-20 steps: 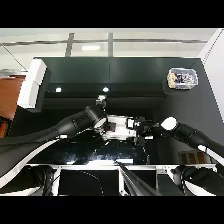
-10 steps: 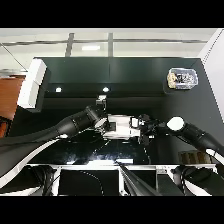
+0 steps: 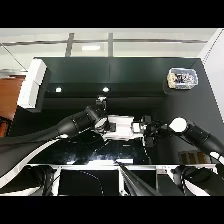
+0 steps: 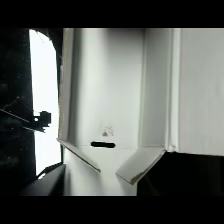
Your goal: Fold the box and place the chain.
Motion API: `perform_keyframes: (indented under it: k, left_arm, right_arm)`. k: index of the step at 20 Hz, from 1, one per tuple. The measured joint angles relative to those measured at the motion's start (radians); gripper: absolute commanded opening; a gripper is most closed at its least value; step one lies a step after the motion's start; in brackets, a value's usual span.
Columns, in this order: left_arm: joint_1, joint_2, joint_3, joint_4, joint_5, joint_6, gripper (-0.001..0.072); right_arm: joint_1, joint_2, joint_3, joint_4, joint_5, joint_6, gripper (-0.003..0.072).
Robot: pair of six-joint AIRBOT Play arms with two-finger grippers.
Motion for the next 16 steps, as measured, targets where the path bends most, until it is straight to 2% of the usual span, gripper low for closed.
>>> perform_keyframes:
  k: [3, 4, 6, 10, 16]
  left_arm:
    - [0.000, 0.000, 0.000, 0.000, -0.002, -0.001, 0.0031]
    - [0.000, 0.000, 0.000, 0.000, -0.002, -0.002, 0.0032]
    - [0.000, 0.000, 0.000, 0.000, -0.003, -0.002, 0.0031]
    - [0.000, 0.000, 0.000, -0.002, -0.004, -0.002, 0.0031]
    - [0.000, 0.000, 0.000, -0.002, -0.006, 0.000, 0.0031]
  right_arm:
    - [0.001, 0.000, 0.000, 0.044, 0.011, 0.003, 0.0345]
    - [0.002, 0.000, 0.000, 0.061, 0.013, 0.008, 0.0260]
    - [0.002, -0.002, 0.000, 0.082, 0.016, 0.034, 0.0239]
    - [0.022, -0.005, 0.000, 0.101, 0.005, 0.091, 0.0240]
    - [0.086, -0.025, 0.000, 0.110, -0.074, 0.164, 0.0242]
